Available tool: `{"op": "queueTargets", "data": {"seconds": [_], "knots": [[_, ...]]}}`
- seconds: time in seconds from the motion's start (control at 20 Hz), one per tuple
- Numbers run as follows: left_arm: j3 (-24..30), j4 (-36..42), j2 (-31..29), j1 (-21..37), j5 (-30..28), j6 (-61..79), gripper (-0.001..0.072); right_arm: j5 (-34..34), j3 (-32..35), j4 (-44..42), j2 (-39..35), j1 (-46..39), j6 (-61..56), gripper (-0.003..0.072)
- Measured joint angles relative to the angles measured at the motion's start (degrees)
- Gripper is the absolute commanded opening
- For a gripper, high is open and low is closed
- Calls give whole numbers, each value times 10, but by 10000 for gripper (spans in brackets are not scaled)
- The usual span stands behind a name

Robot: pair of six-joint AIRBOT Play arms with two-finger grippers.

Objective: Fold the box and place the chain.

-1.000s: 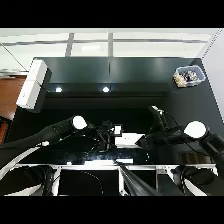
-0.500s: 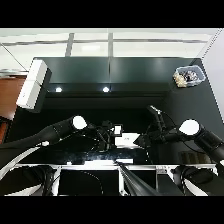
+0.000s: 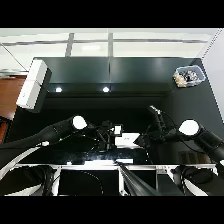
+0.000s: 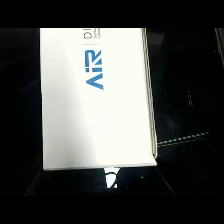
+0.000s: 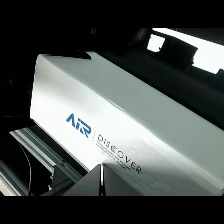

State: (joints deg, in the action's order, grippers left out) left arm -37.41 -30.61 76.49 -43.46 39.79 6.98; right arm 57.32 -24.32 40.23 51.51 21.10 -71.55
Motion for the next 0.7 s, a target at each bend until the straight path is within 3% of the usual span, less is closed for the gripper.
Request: {"op": "queueTargets", "data": {"seconds": [0.15,0.2,0.25,0.3,0.45,0.7], "knots": [[0,4,-1,0,16,-2,413,20,-21,28,-17,-1,8,44],[0,5,-2,0,18,-1,507,32,-33,36,-26,-5,6,44],[-1,7,-3,0,21,-1,677,44,-43,47,-35,-10,-4,44],[-1,8,-6,0,24,0,712,56,-53,66,-45,-21,-13,44],[-1,0,-24,2,26,-10,714,82,-70,90,-80,-70,-31,44],[-9,-84,-69,17,44,-128,713,108,-79,107,-125,-180,-40,43]]}}
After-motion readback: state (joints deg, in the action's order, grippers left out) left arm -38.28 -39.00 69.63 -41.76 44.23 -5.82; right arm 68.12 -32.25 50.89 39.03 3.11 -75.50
